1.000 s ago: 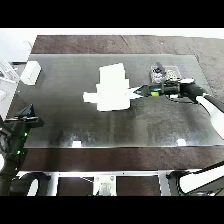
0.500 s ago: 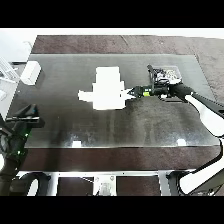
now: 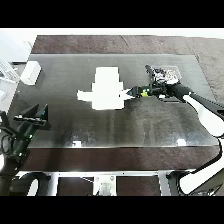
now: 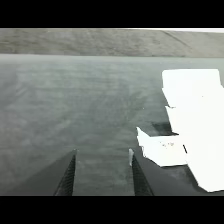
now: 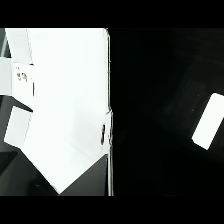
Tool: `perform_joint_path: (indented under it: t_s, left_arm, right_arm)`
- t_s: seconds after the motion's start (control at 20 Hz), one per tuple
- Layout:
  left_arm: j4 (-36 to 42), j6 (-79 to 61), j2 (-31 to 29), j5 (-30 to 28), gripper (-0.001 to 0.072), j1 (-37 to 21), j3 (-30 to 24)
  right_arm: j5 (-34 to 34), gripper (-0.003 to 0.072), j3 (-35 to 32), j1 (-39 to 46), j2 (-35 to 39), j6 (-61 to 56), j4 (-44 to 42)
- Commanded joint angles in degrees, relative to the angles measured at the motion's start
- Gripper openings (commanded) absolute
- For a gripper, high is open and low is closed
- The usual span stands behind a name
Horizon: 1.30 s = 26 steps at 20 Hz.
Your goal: Fold the box and place the chain.
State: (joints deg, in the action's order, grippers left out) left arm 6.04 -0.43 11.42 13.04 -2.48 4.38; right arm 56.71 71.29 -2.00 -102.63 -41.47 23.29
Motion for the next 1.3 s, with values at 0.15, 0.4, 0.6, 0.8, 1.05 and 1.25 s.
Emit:
perform_joint_path:
  t_s: [0.15,0.4,0.6,0.8,1.05,1.25]
  left_arm:
    - [0.04,-4.63,11.72,4.63,0.0397,-0.04,10.56]
    - [0.00,-8.17,37.62,14.40,0.0397,-0.04,25.09]
    - [-1.05,-5.81,57.77,23.67,0.0397,-0.04,38.82]
    - [-17.20,11.10,74.01,33.92,0.0397,-0.04,56.06]
    - [-32.37,27.28,87.06,45.27,0.0435,-0.02,75.80]
    - [-35.08,33.70,94.64,51.84,0.0437,-0.02,88.61]
  right_arm:
    - [-0.17,0.0008,0.04,-0.07,-0.04,-0.11,0.11]
    - [-0.15,0.0008,0.04,-0.07,-0.04,-0.11,0.11]
    - [-0.15,0.0008,0.04,-0.07,-0.04,-0.09,0.11]
    - [-0.17,0.0008,0.04,-0.07,-0.04,-0.09,0.11]
    - [-0.15,0.0009,0.04,-0.07,-0.04,-0.09,0.11]
    - [-0.17,0.0009,0.04,-0.07,-0.04,-0.09,0.11]
